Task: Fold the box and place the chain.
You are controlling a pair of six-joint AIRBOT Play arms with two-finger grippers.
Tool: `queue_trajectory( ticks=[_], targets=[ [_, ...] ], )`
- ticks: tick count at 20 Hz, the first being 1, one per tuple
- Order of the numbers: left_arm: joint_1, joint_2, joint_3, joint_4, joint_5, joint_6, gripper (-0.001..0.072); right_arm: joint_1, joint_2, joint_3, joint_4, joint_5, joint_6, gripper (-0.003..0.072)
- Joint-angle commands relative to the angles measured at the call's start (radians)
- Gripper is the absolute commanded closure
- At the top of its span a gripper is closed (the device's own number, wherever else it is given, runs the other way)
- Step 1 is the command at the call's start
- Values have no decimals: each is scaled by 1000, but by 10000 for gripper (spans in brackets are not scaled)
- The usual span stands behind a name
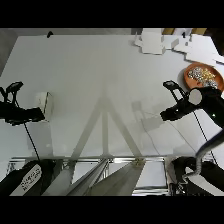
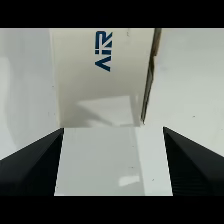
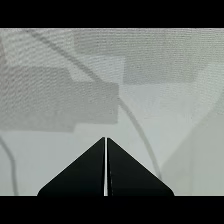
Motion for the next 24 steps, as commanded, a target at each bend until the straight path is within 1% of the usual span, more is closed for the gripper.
queue_trajectory(
  ticks=[1,6,9,16,24],
  targets=[
    [-1,124,0,-17,-1,-1,16,0,-1,0,0,0,0,664],
    [-1,293,0,-69,-2,0,16,0,-1,0,0,0,0,664],
    [-10,345,0,-65,-1,1,16,0,-1,0,0,0,0,664],
    [-110,350,0,-58,0,7,16,0,-1,0,0,0,0,664],
    [-114,350,-1,-58,2,6,16,0,-1,0,0,0,0,664]
  ],
)
